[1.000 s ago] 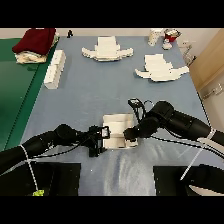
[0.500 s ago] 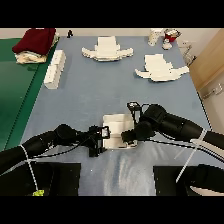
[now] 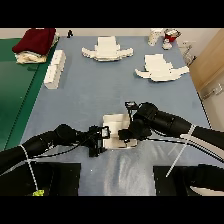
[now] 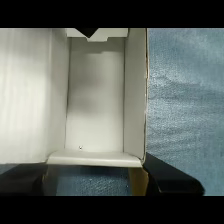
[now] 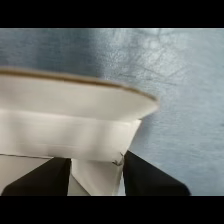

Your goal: Fold the box.

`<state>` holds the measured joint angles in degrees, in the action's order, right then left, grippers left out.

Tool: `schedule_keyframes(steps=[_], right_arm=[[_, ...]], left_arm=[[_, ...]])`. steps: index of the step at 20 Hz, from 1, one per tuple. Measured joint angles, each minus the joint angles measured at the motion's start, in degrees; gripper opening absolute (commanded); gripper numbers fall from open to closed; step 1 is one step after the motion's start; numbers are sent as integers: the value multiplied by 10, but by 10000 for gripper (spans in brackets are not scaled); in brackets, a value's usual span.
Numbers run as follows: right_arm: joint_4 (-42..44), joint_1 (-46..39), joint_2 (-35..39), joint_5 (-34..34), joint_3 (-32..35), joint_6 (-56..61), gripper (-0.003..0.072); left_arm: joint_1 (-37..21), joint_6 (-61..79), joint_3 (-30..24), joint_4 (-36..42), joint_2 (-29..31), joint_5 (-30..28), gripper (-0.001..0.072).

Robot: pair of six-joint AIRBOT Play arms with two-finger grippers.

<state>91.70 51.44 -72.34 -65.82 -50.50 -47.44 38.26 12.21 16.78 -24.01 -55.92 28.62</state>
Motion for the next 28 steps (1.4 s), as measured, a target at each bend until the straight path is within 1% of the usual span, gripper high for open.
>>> schedule_keyframes(steps=[5,6,11,12,13,14,15,16,22,23,24,25,28], right_arm=[[-29,23,-5,-33,-6,43,444],[-42,31,-5,-38,-6,57,404],[-81,50,-5,-47,-7,97,402],[-82,51,-5,-47,-7,101,347],[-82,52,-5,-44,-7,104,241],[-80,53,-5,-35,-7,106,162],[-79,54,-5,-31,-7,107,42],[-78,53,-5,-29,-7,110,3],[-70,54,-5,-21,-7,110,7],[-69,54,-5,-21,-7,110,133],[-67,55,-5,-21,-7,110,346],[-59,55,-6,-20,-7,108,421],[-62,55,-6,-38,-7,109,420]], left_arm=[[0,0,0,0,0,0,403],[0,0,0,0,0,0,403],[0,0,0,0,0,0,403],[0,0,0,0,0,0,403],[0,0,0,0,0,0,403],[0,0,0,0,0,0,403],[0,0,0,0,0,0,403],[0,-1,0,0,0,0,403],[0,-1,0,0,0,0,403],[0,-1,0,0,0,0,403],[0,1,0,0,0,0,403],[0,2,0,-1,0,0,403],[0,2,0,0,0,0,403]])
